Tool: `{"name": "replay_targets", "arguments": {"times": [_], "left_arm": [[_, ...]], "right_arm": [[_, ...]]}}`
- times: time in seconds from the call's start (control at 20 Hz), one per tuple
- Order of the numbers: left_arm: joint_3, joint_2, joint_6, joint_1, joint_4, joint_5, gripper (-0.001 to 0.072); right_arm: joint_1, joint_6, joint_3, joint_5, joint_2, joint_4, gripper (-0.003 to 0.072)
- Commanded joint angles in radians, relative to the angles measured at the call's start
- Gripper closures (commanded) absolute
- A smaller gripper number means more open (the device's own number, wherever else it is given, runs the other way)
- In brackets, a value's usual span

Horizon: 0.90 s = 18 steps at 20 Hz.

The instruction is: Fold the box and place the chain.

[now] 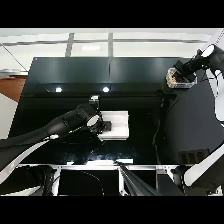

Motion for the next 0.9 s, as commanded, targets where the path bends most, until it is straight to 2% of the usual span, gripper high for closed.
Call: {"name": "replay_targets", "arguments": {"times": [0.0, 0.4, 0.65, 0.85], "left_arm": [[0.001, 0.0, 0.0, 0.001, 0.0, 0.0, 0.0677], [0.001, 0.0, 0.0, 0.001, 0.001, -0.001, 0.0677], [0.001, 0.0, 0.0, 0.001, 0.0, -0.006, 0.0678], [0.001, 0.0, 0.0, 0.001, -0.016, -0.008, 0.0677]], "right_arm": [[-0.005, -0.069, 0.001, 0.018, 0.05, -0.002, 0.0658], [-0.021, -0.2, 0.002, 0.031, 0.275, -0.002, 0.0658], [-0.021, -0.282, 0.002, -0.006, 0.433, 0.006, 0.0658], [-0.021, -0.371, 0.002, -0.034, 0.589, 0.114, 0.0659]]}}
